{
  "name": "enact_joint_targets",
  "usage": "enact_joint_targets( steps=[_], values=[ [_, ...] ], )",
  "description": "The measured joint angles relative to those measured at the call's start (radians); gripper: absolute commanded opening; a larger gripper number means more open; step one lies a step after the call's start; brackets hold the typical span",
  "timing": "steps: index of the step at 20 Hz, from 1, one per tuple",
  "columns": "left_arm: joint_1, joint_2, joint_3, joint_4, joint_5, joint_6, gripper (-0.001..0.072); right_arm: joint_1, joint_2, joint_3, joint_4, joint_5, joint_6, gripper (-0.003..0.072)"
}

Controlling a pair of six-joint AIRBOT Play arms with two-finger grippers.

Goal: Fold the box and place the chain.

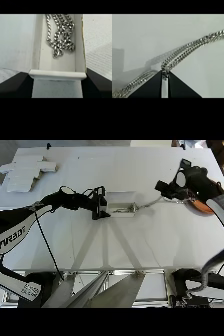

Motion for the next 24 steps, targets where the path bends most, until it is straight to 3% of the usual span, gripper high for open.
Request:
enact_joint_targets(
  steps=[7, 16, 24],
  values=[
    [0.0, 0.0, 0.0, 0.0, 0.0, 0.0, 0.0501, 0.177, 0.067, 0.0, 0.087, -0.003, -0.266, 0.0011],
    [0.0, 0.0, 0.0, 0.0, 0.0, 0.0, 0.0501, 0.223, 0.074, 0.027, 0.533, -0.069, -0.707, 0.001],
    [0.0, 0.0, 0.0, 0.0, 0.0, 0.0, 0.0501, 0.258, 0.072, 0.047, 0.718, -0.128, -0.871, 0.0009]
  ],
)
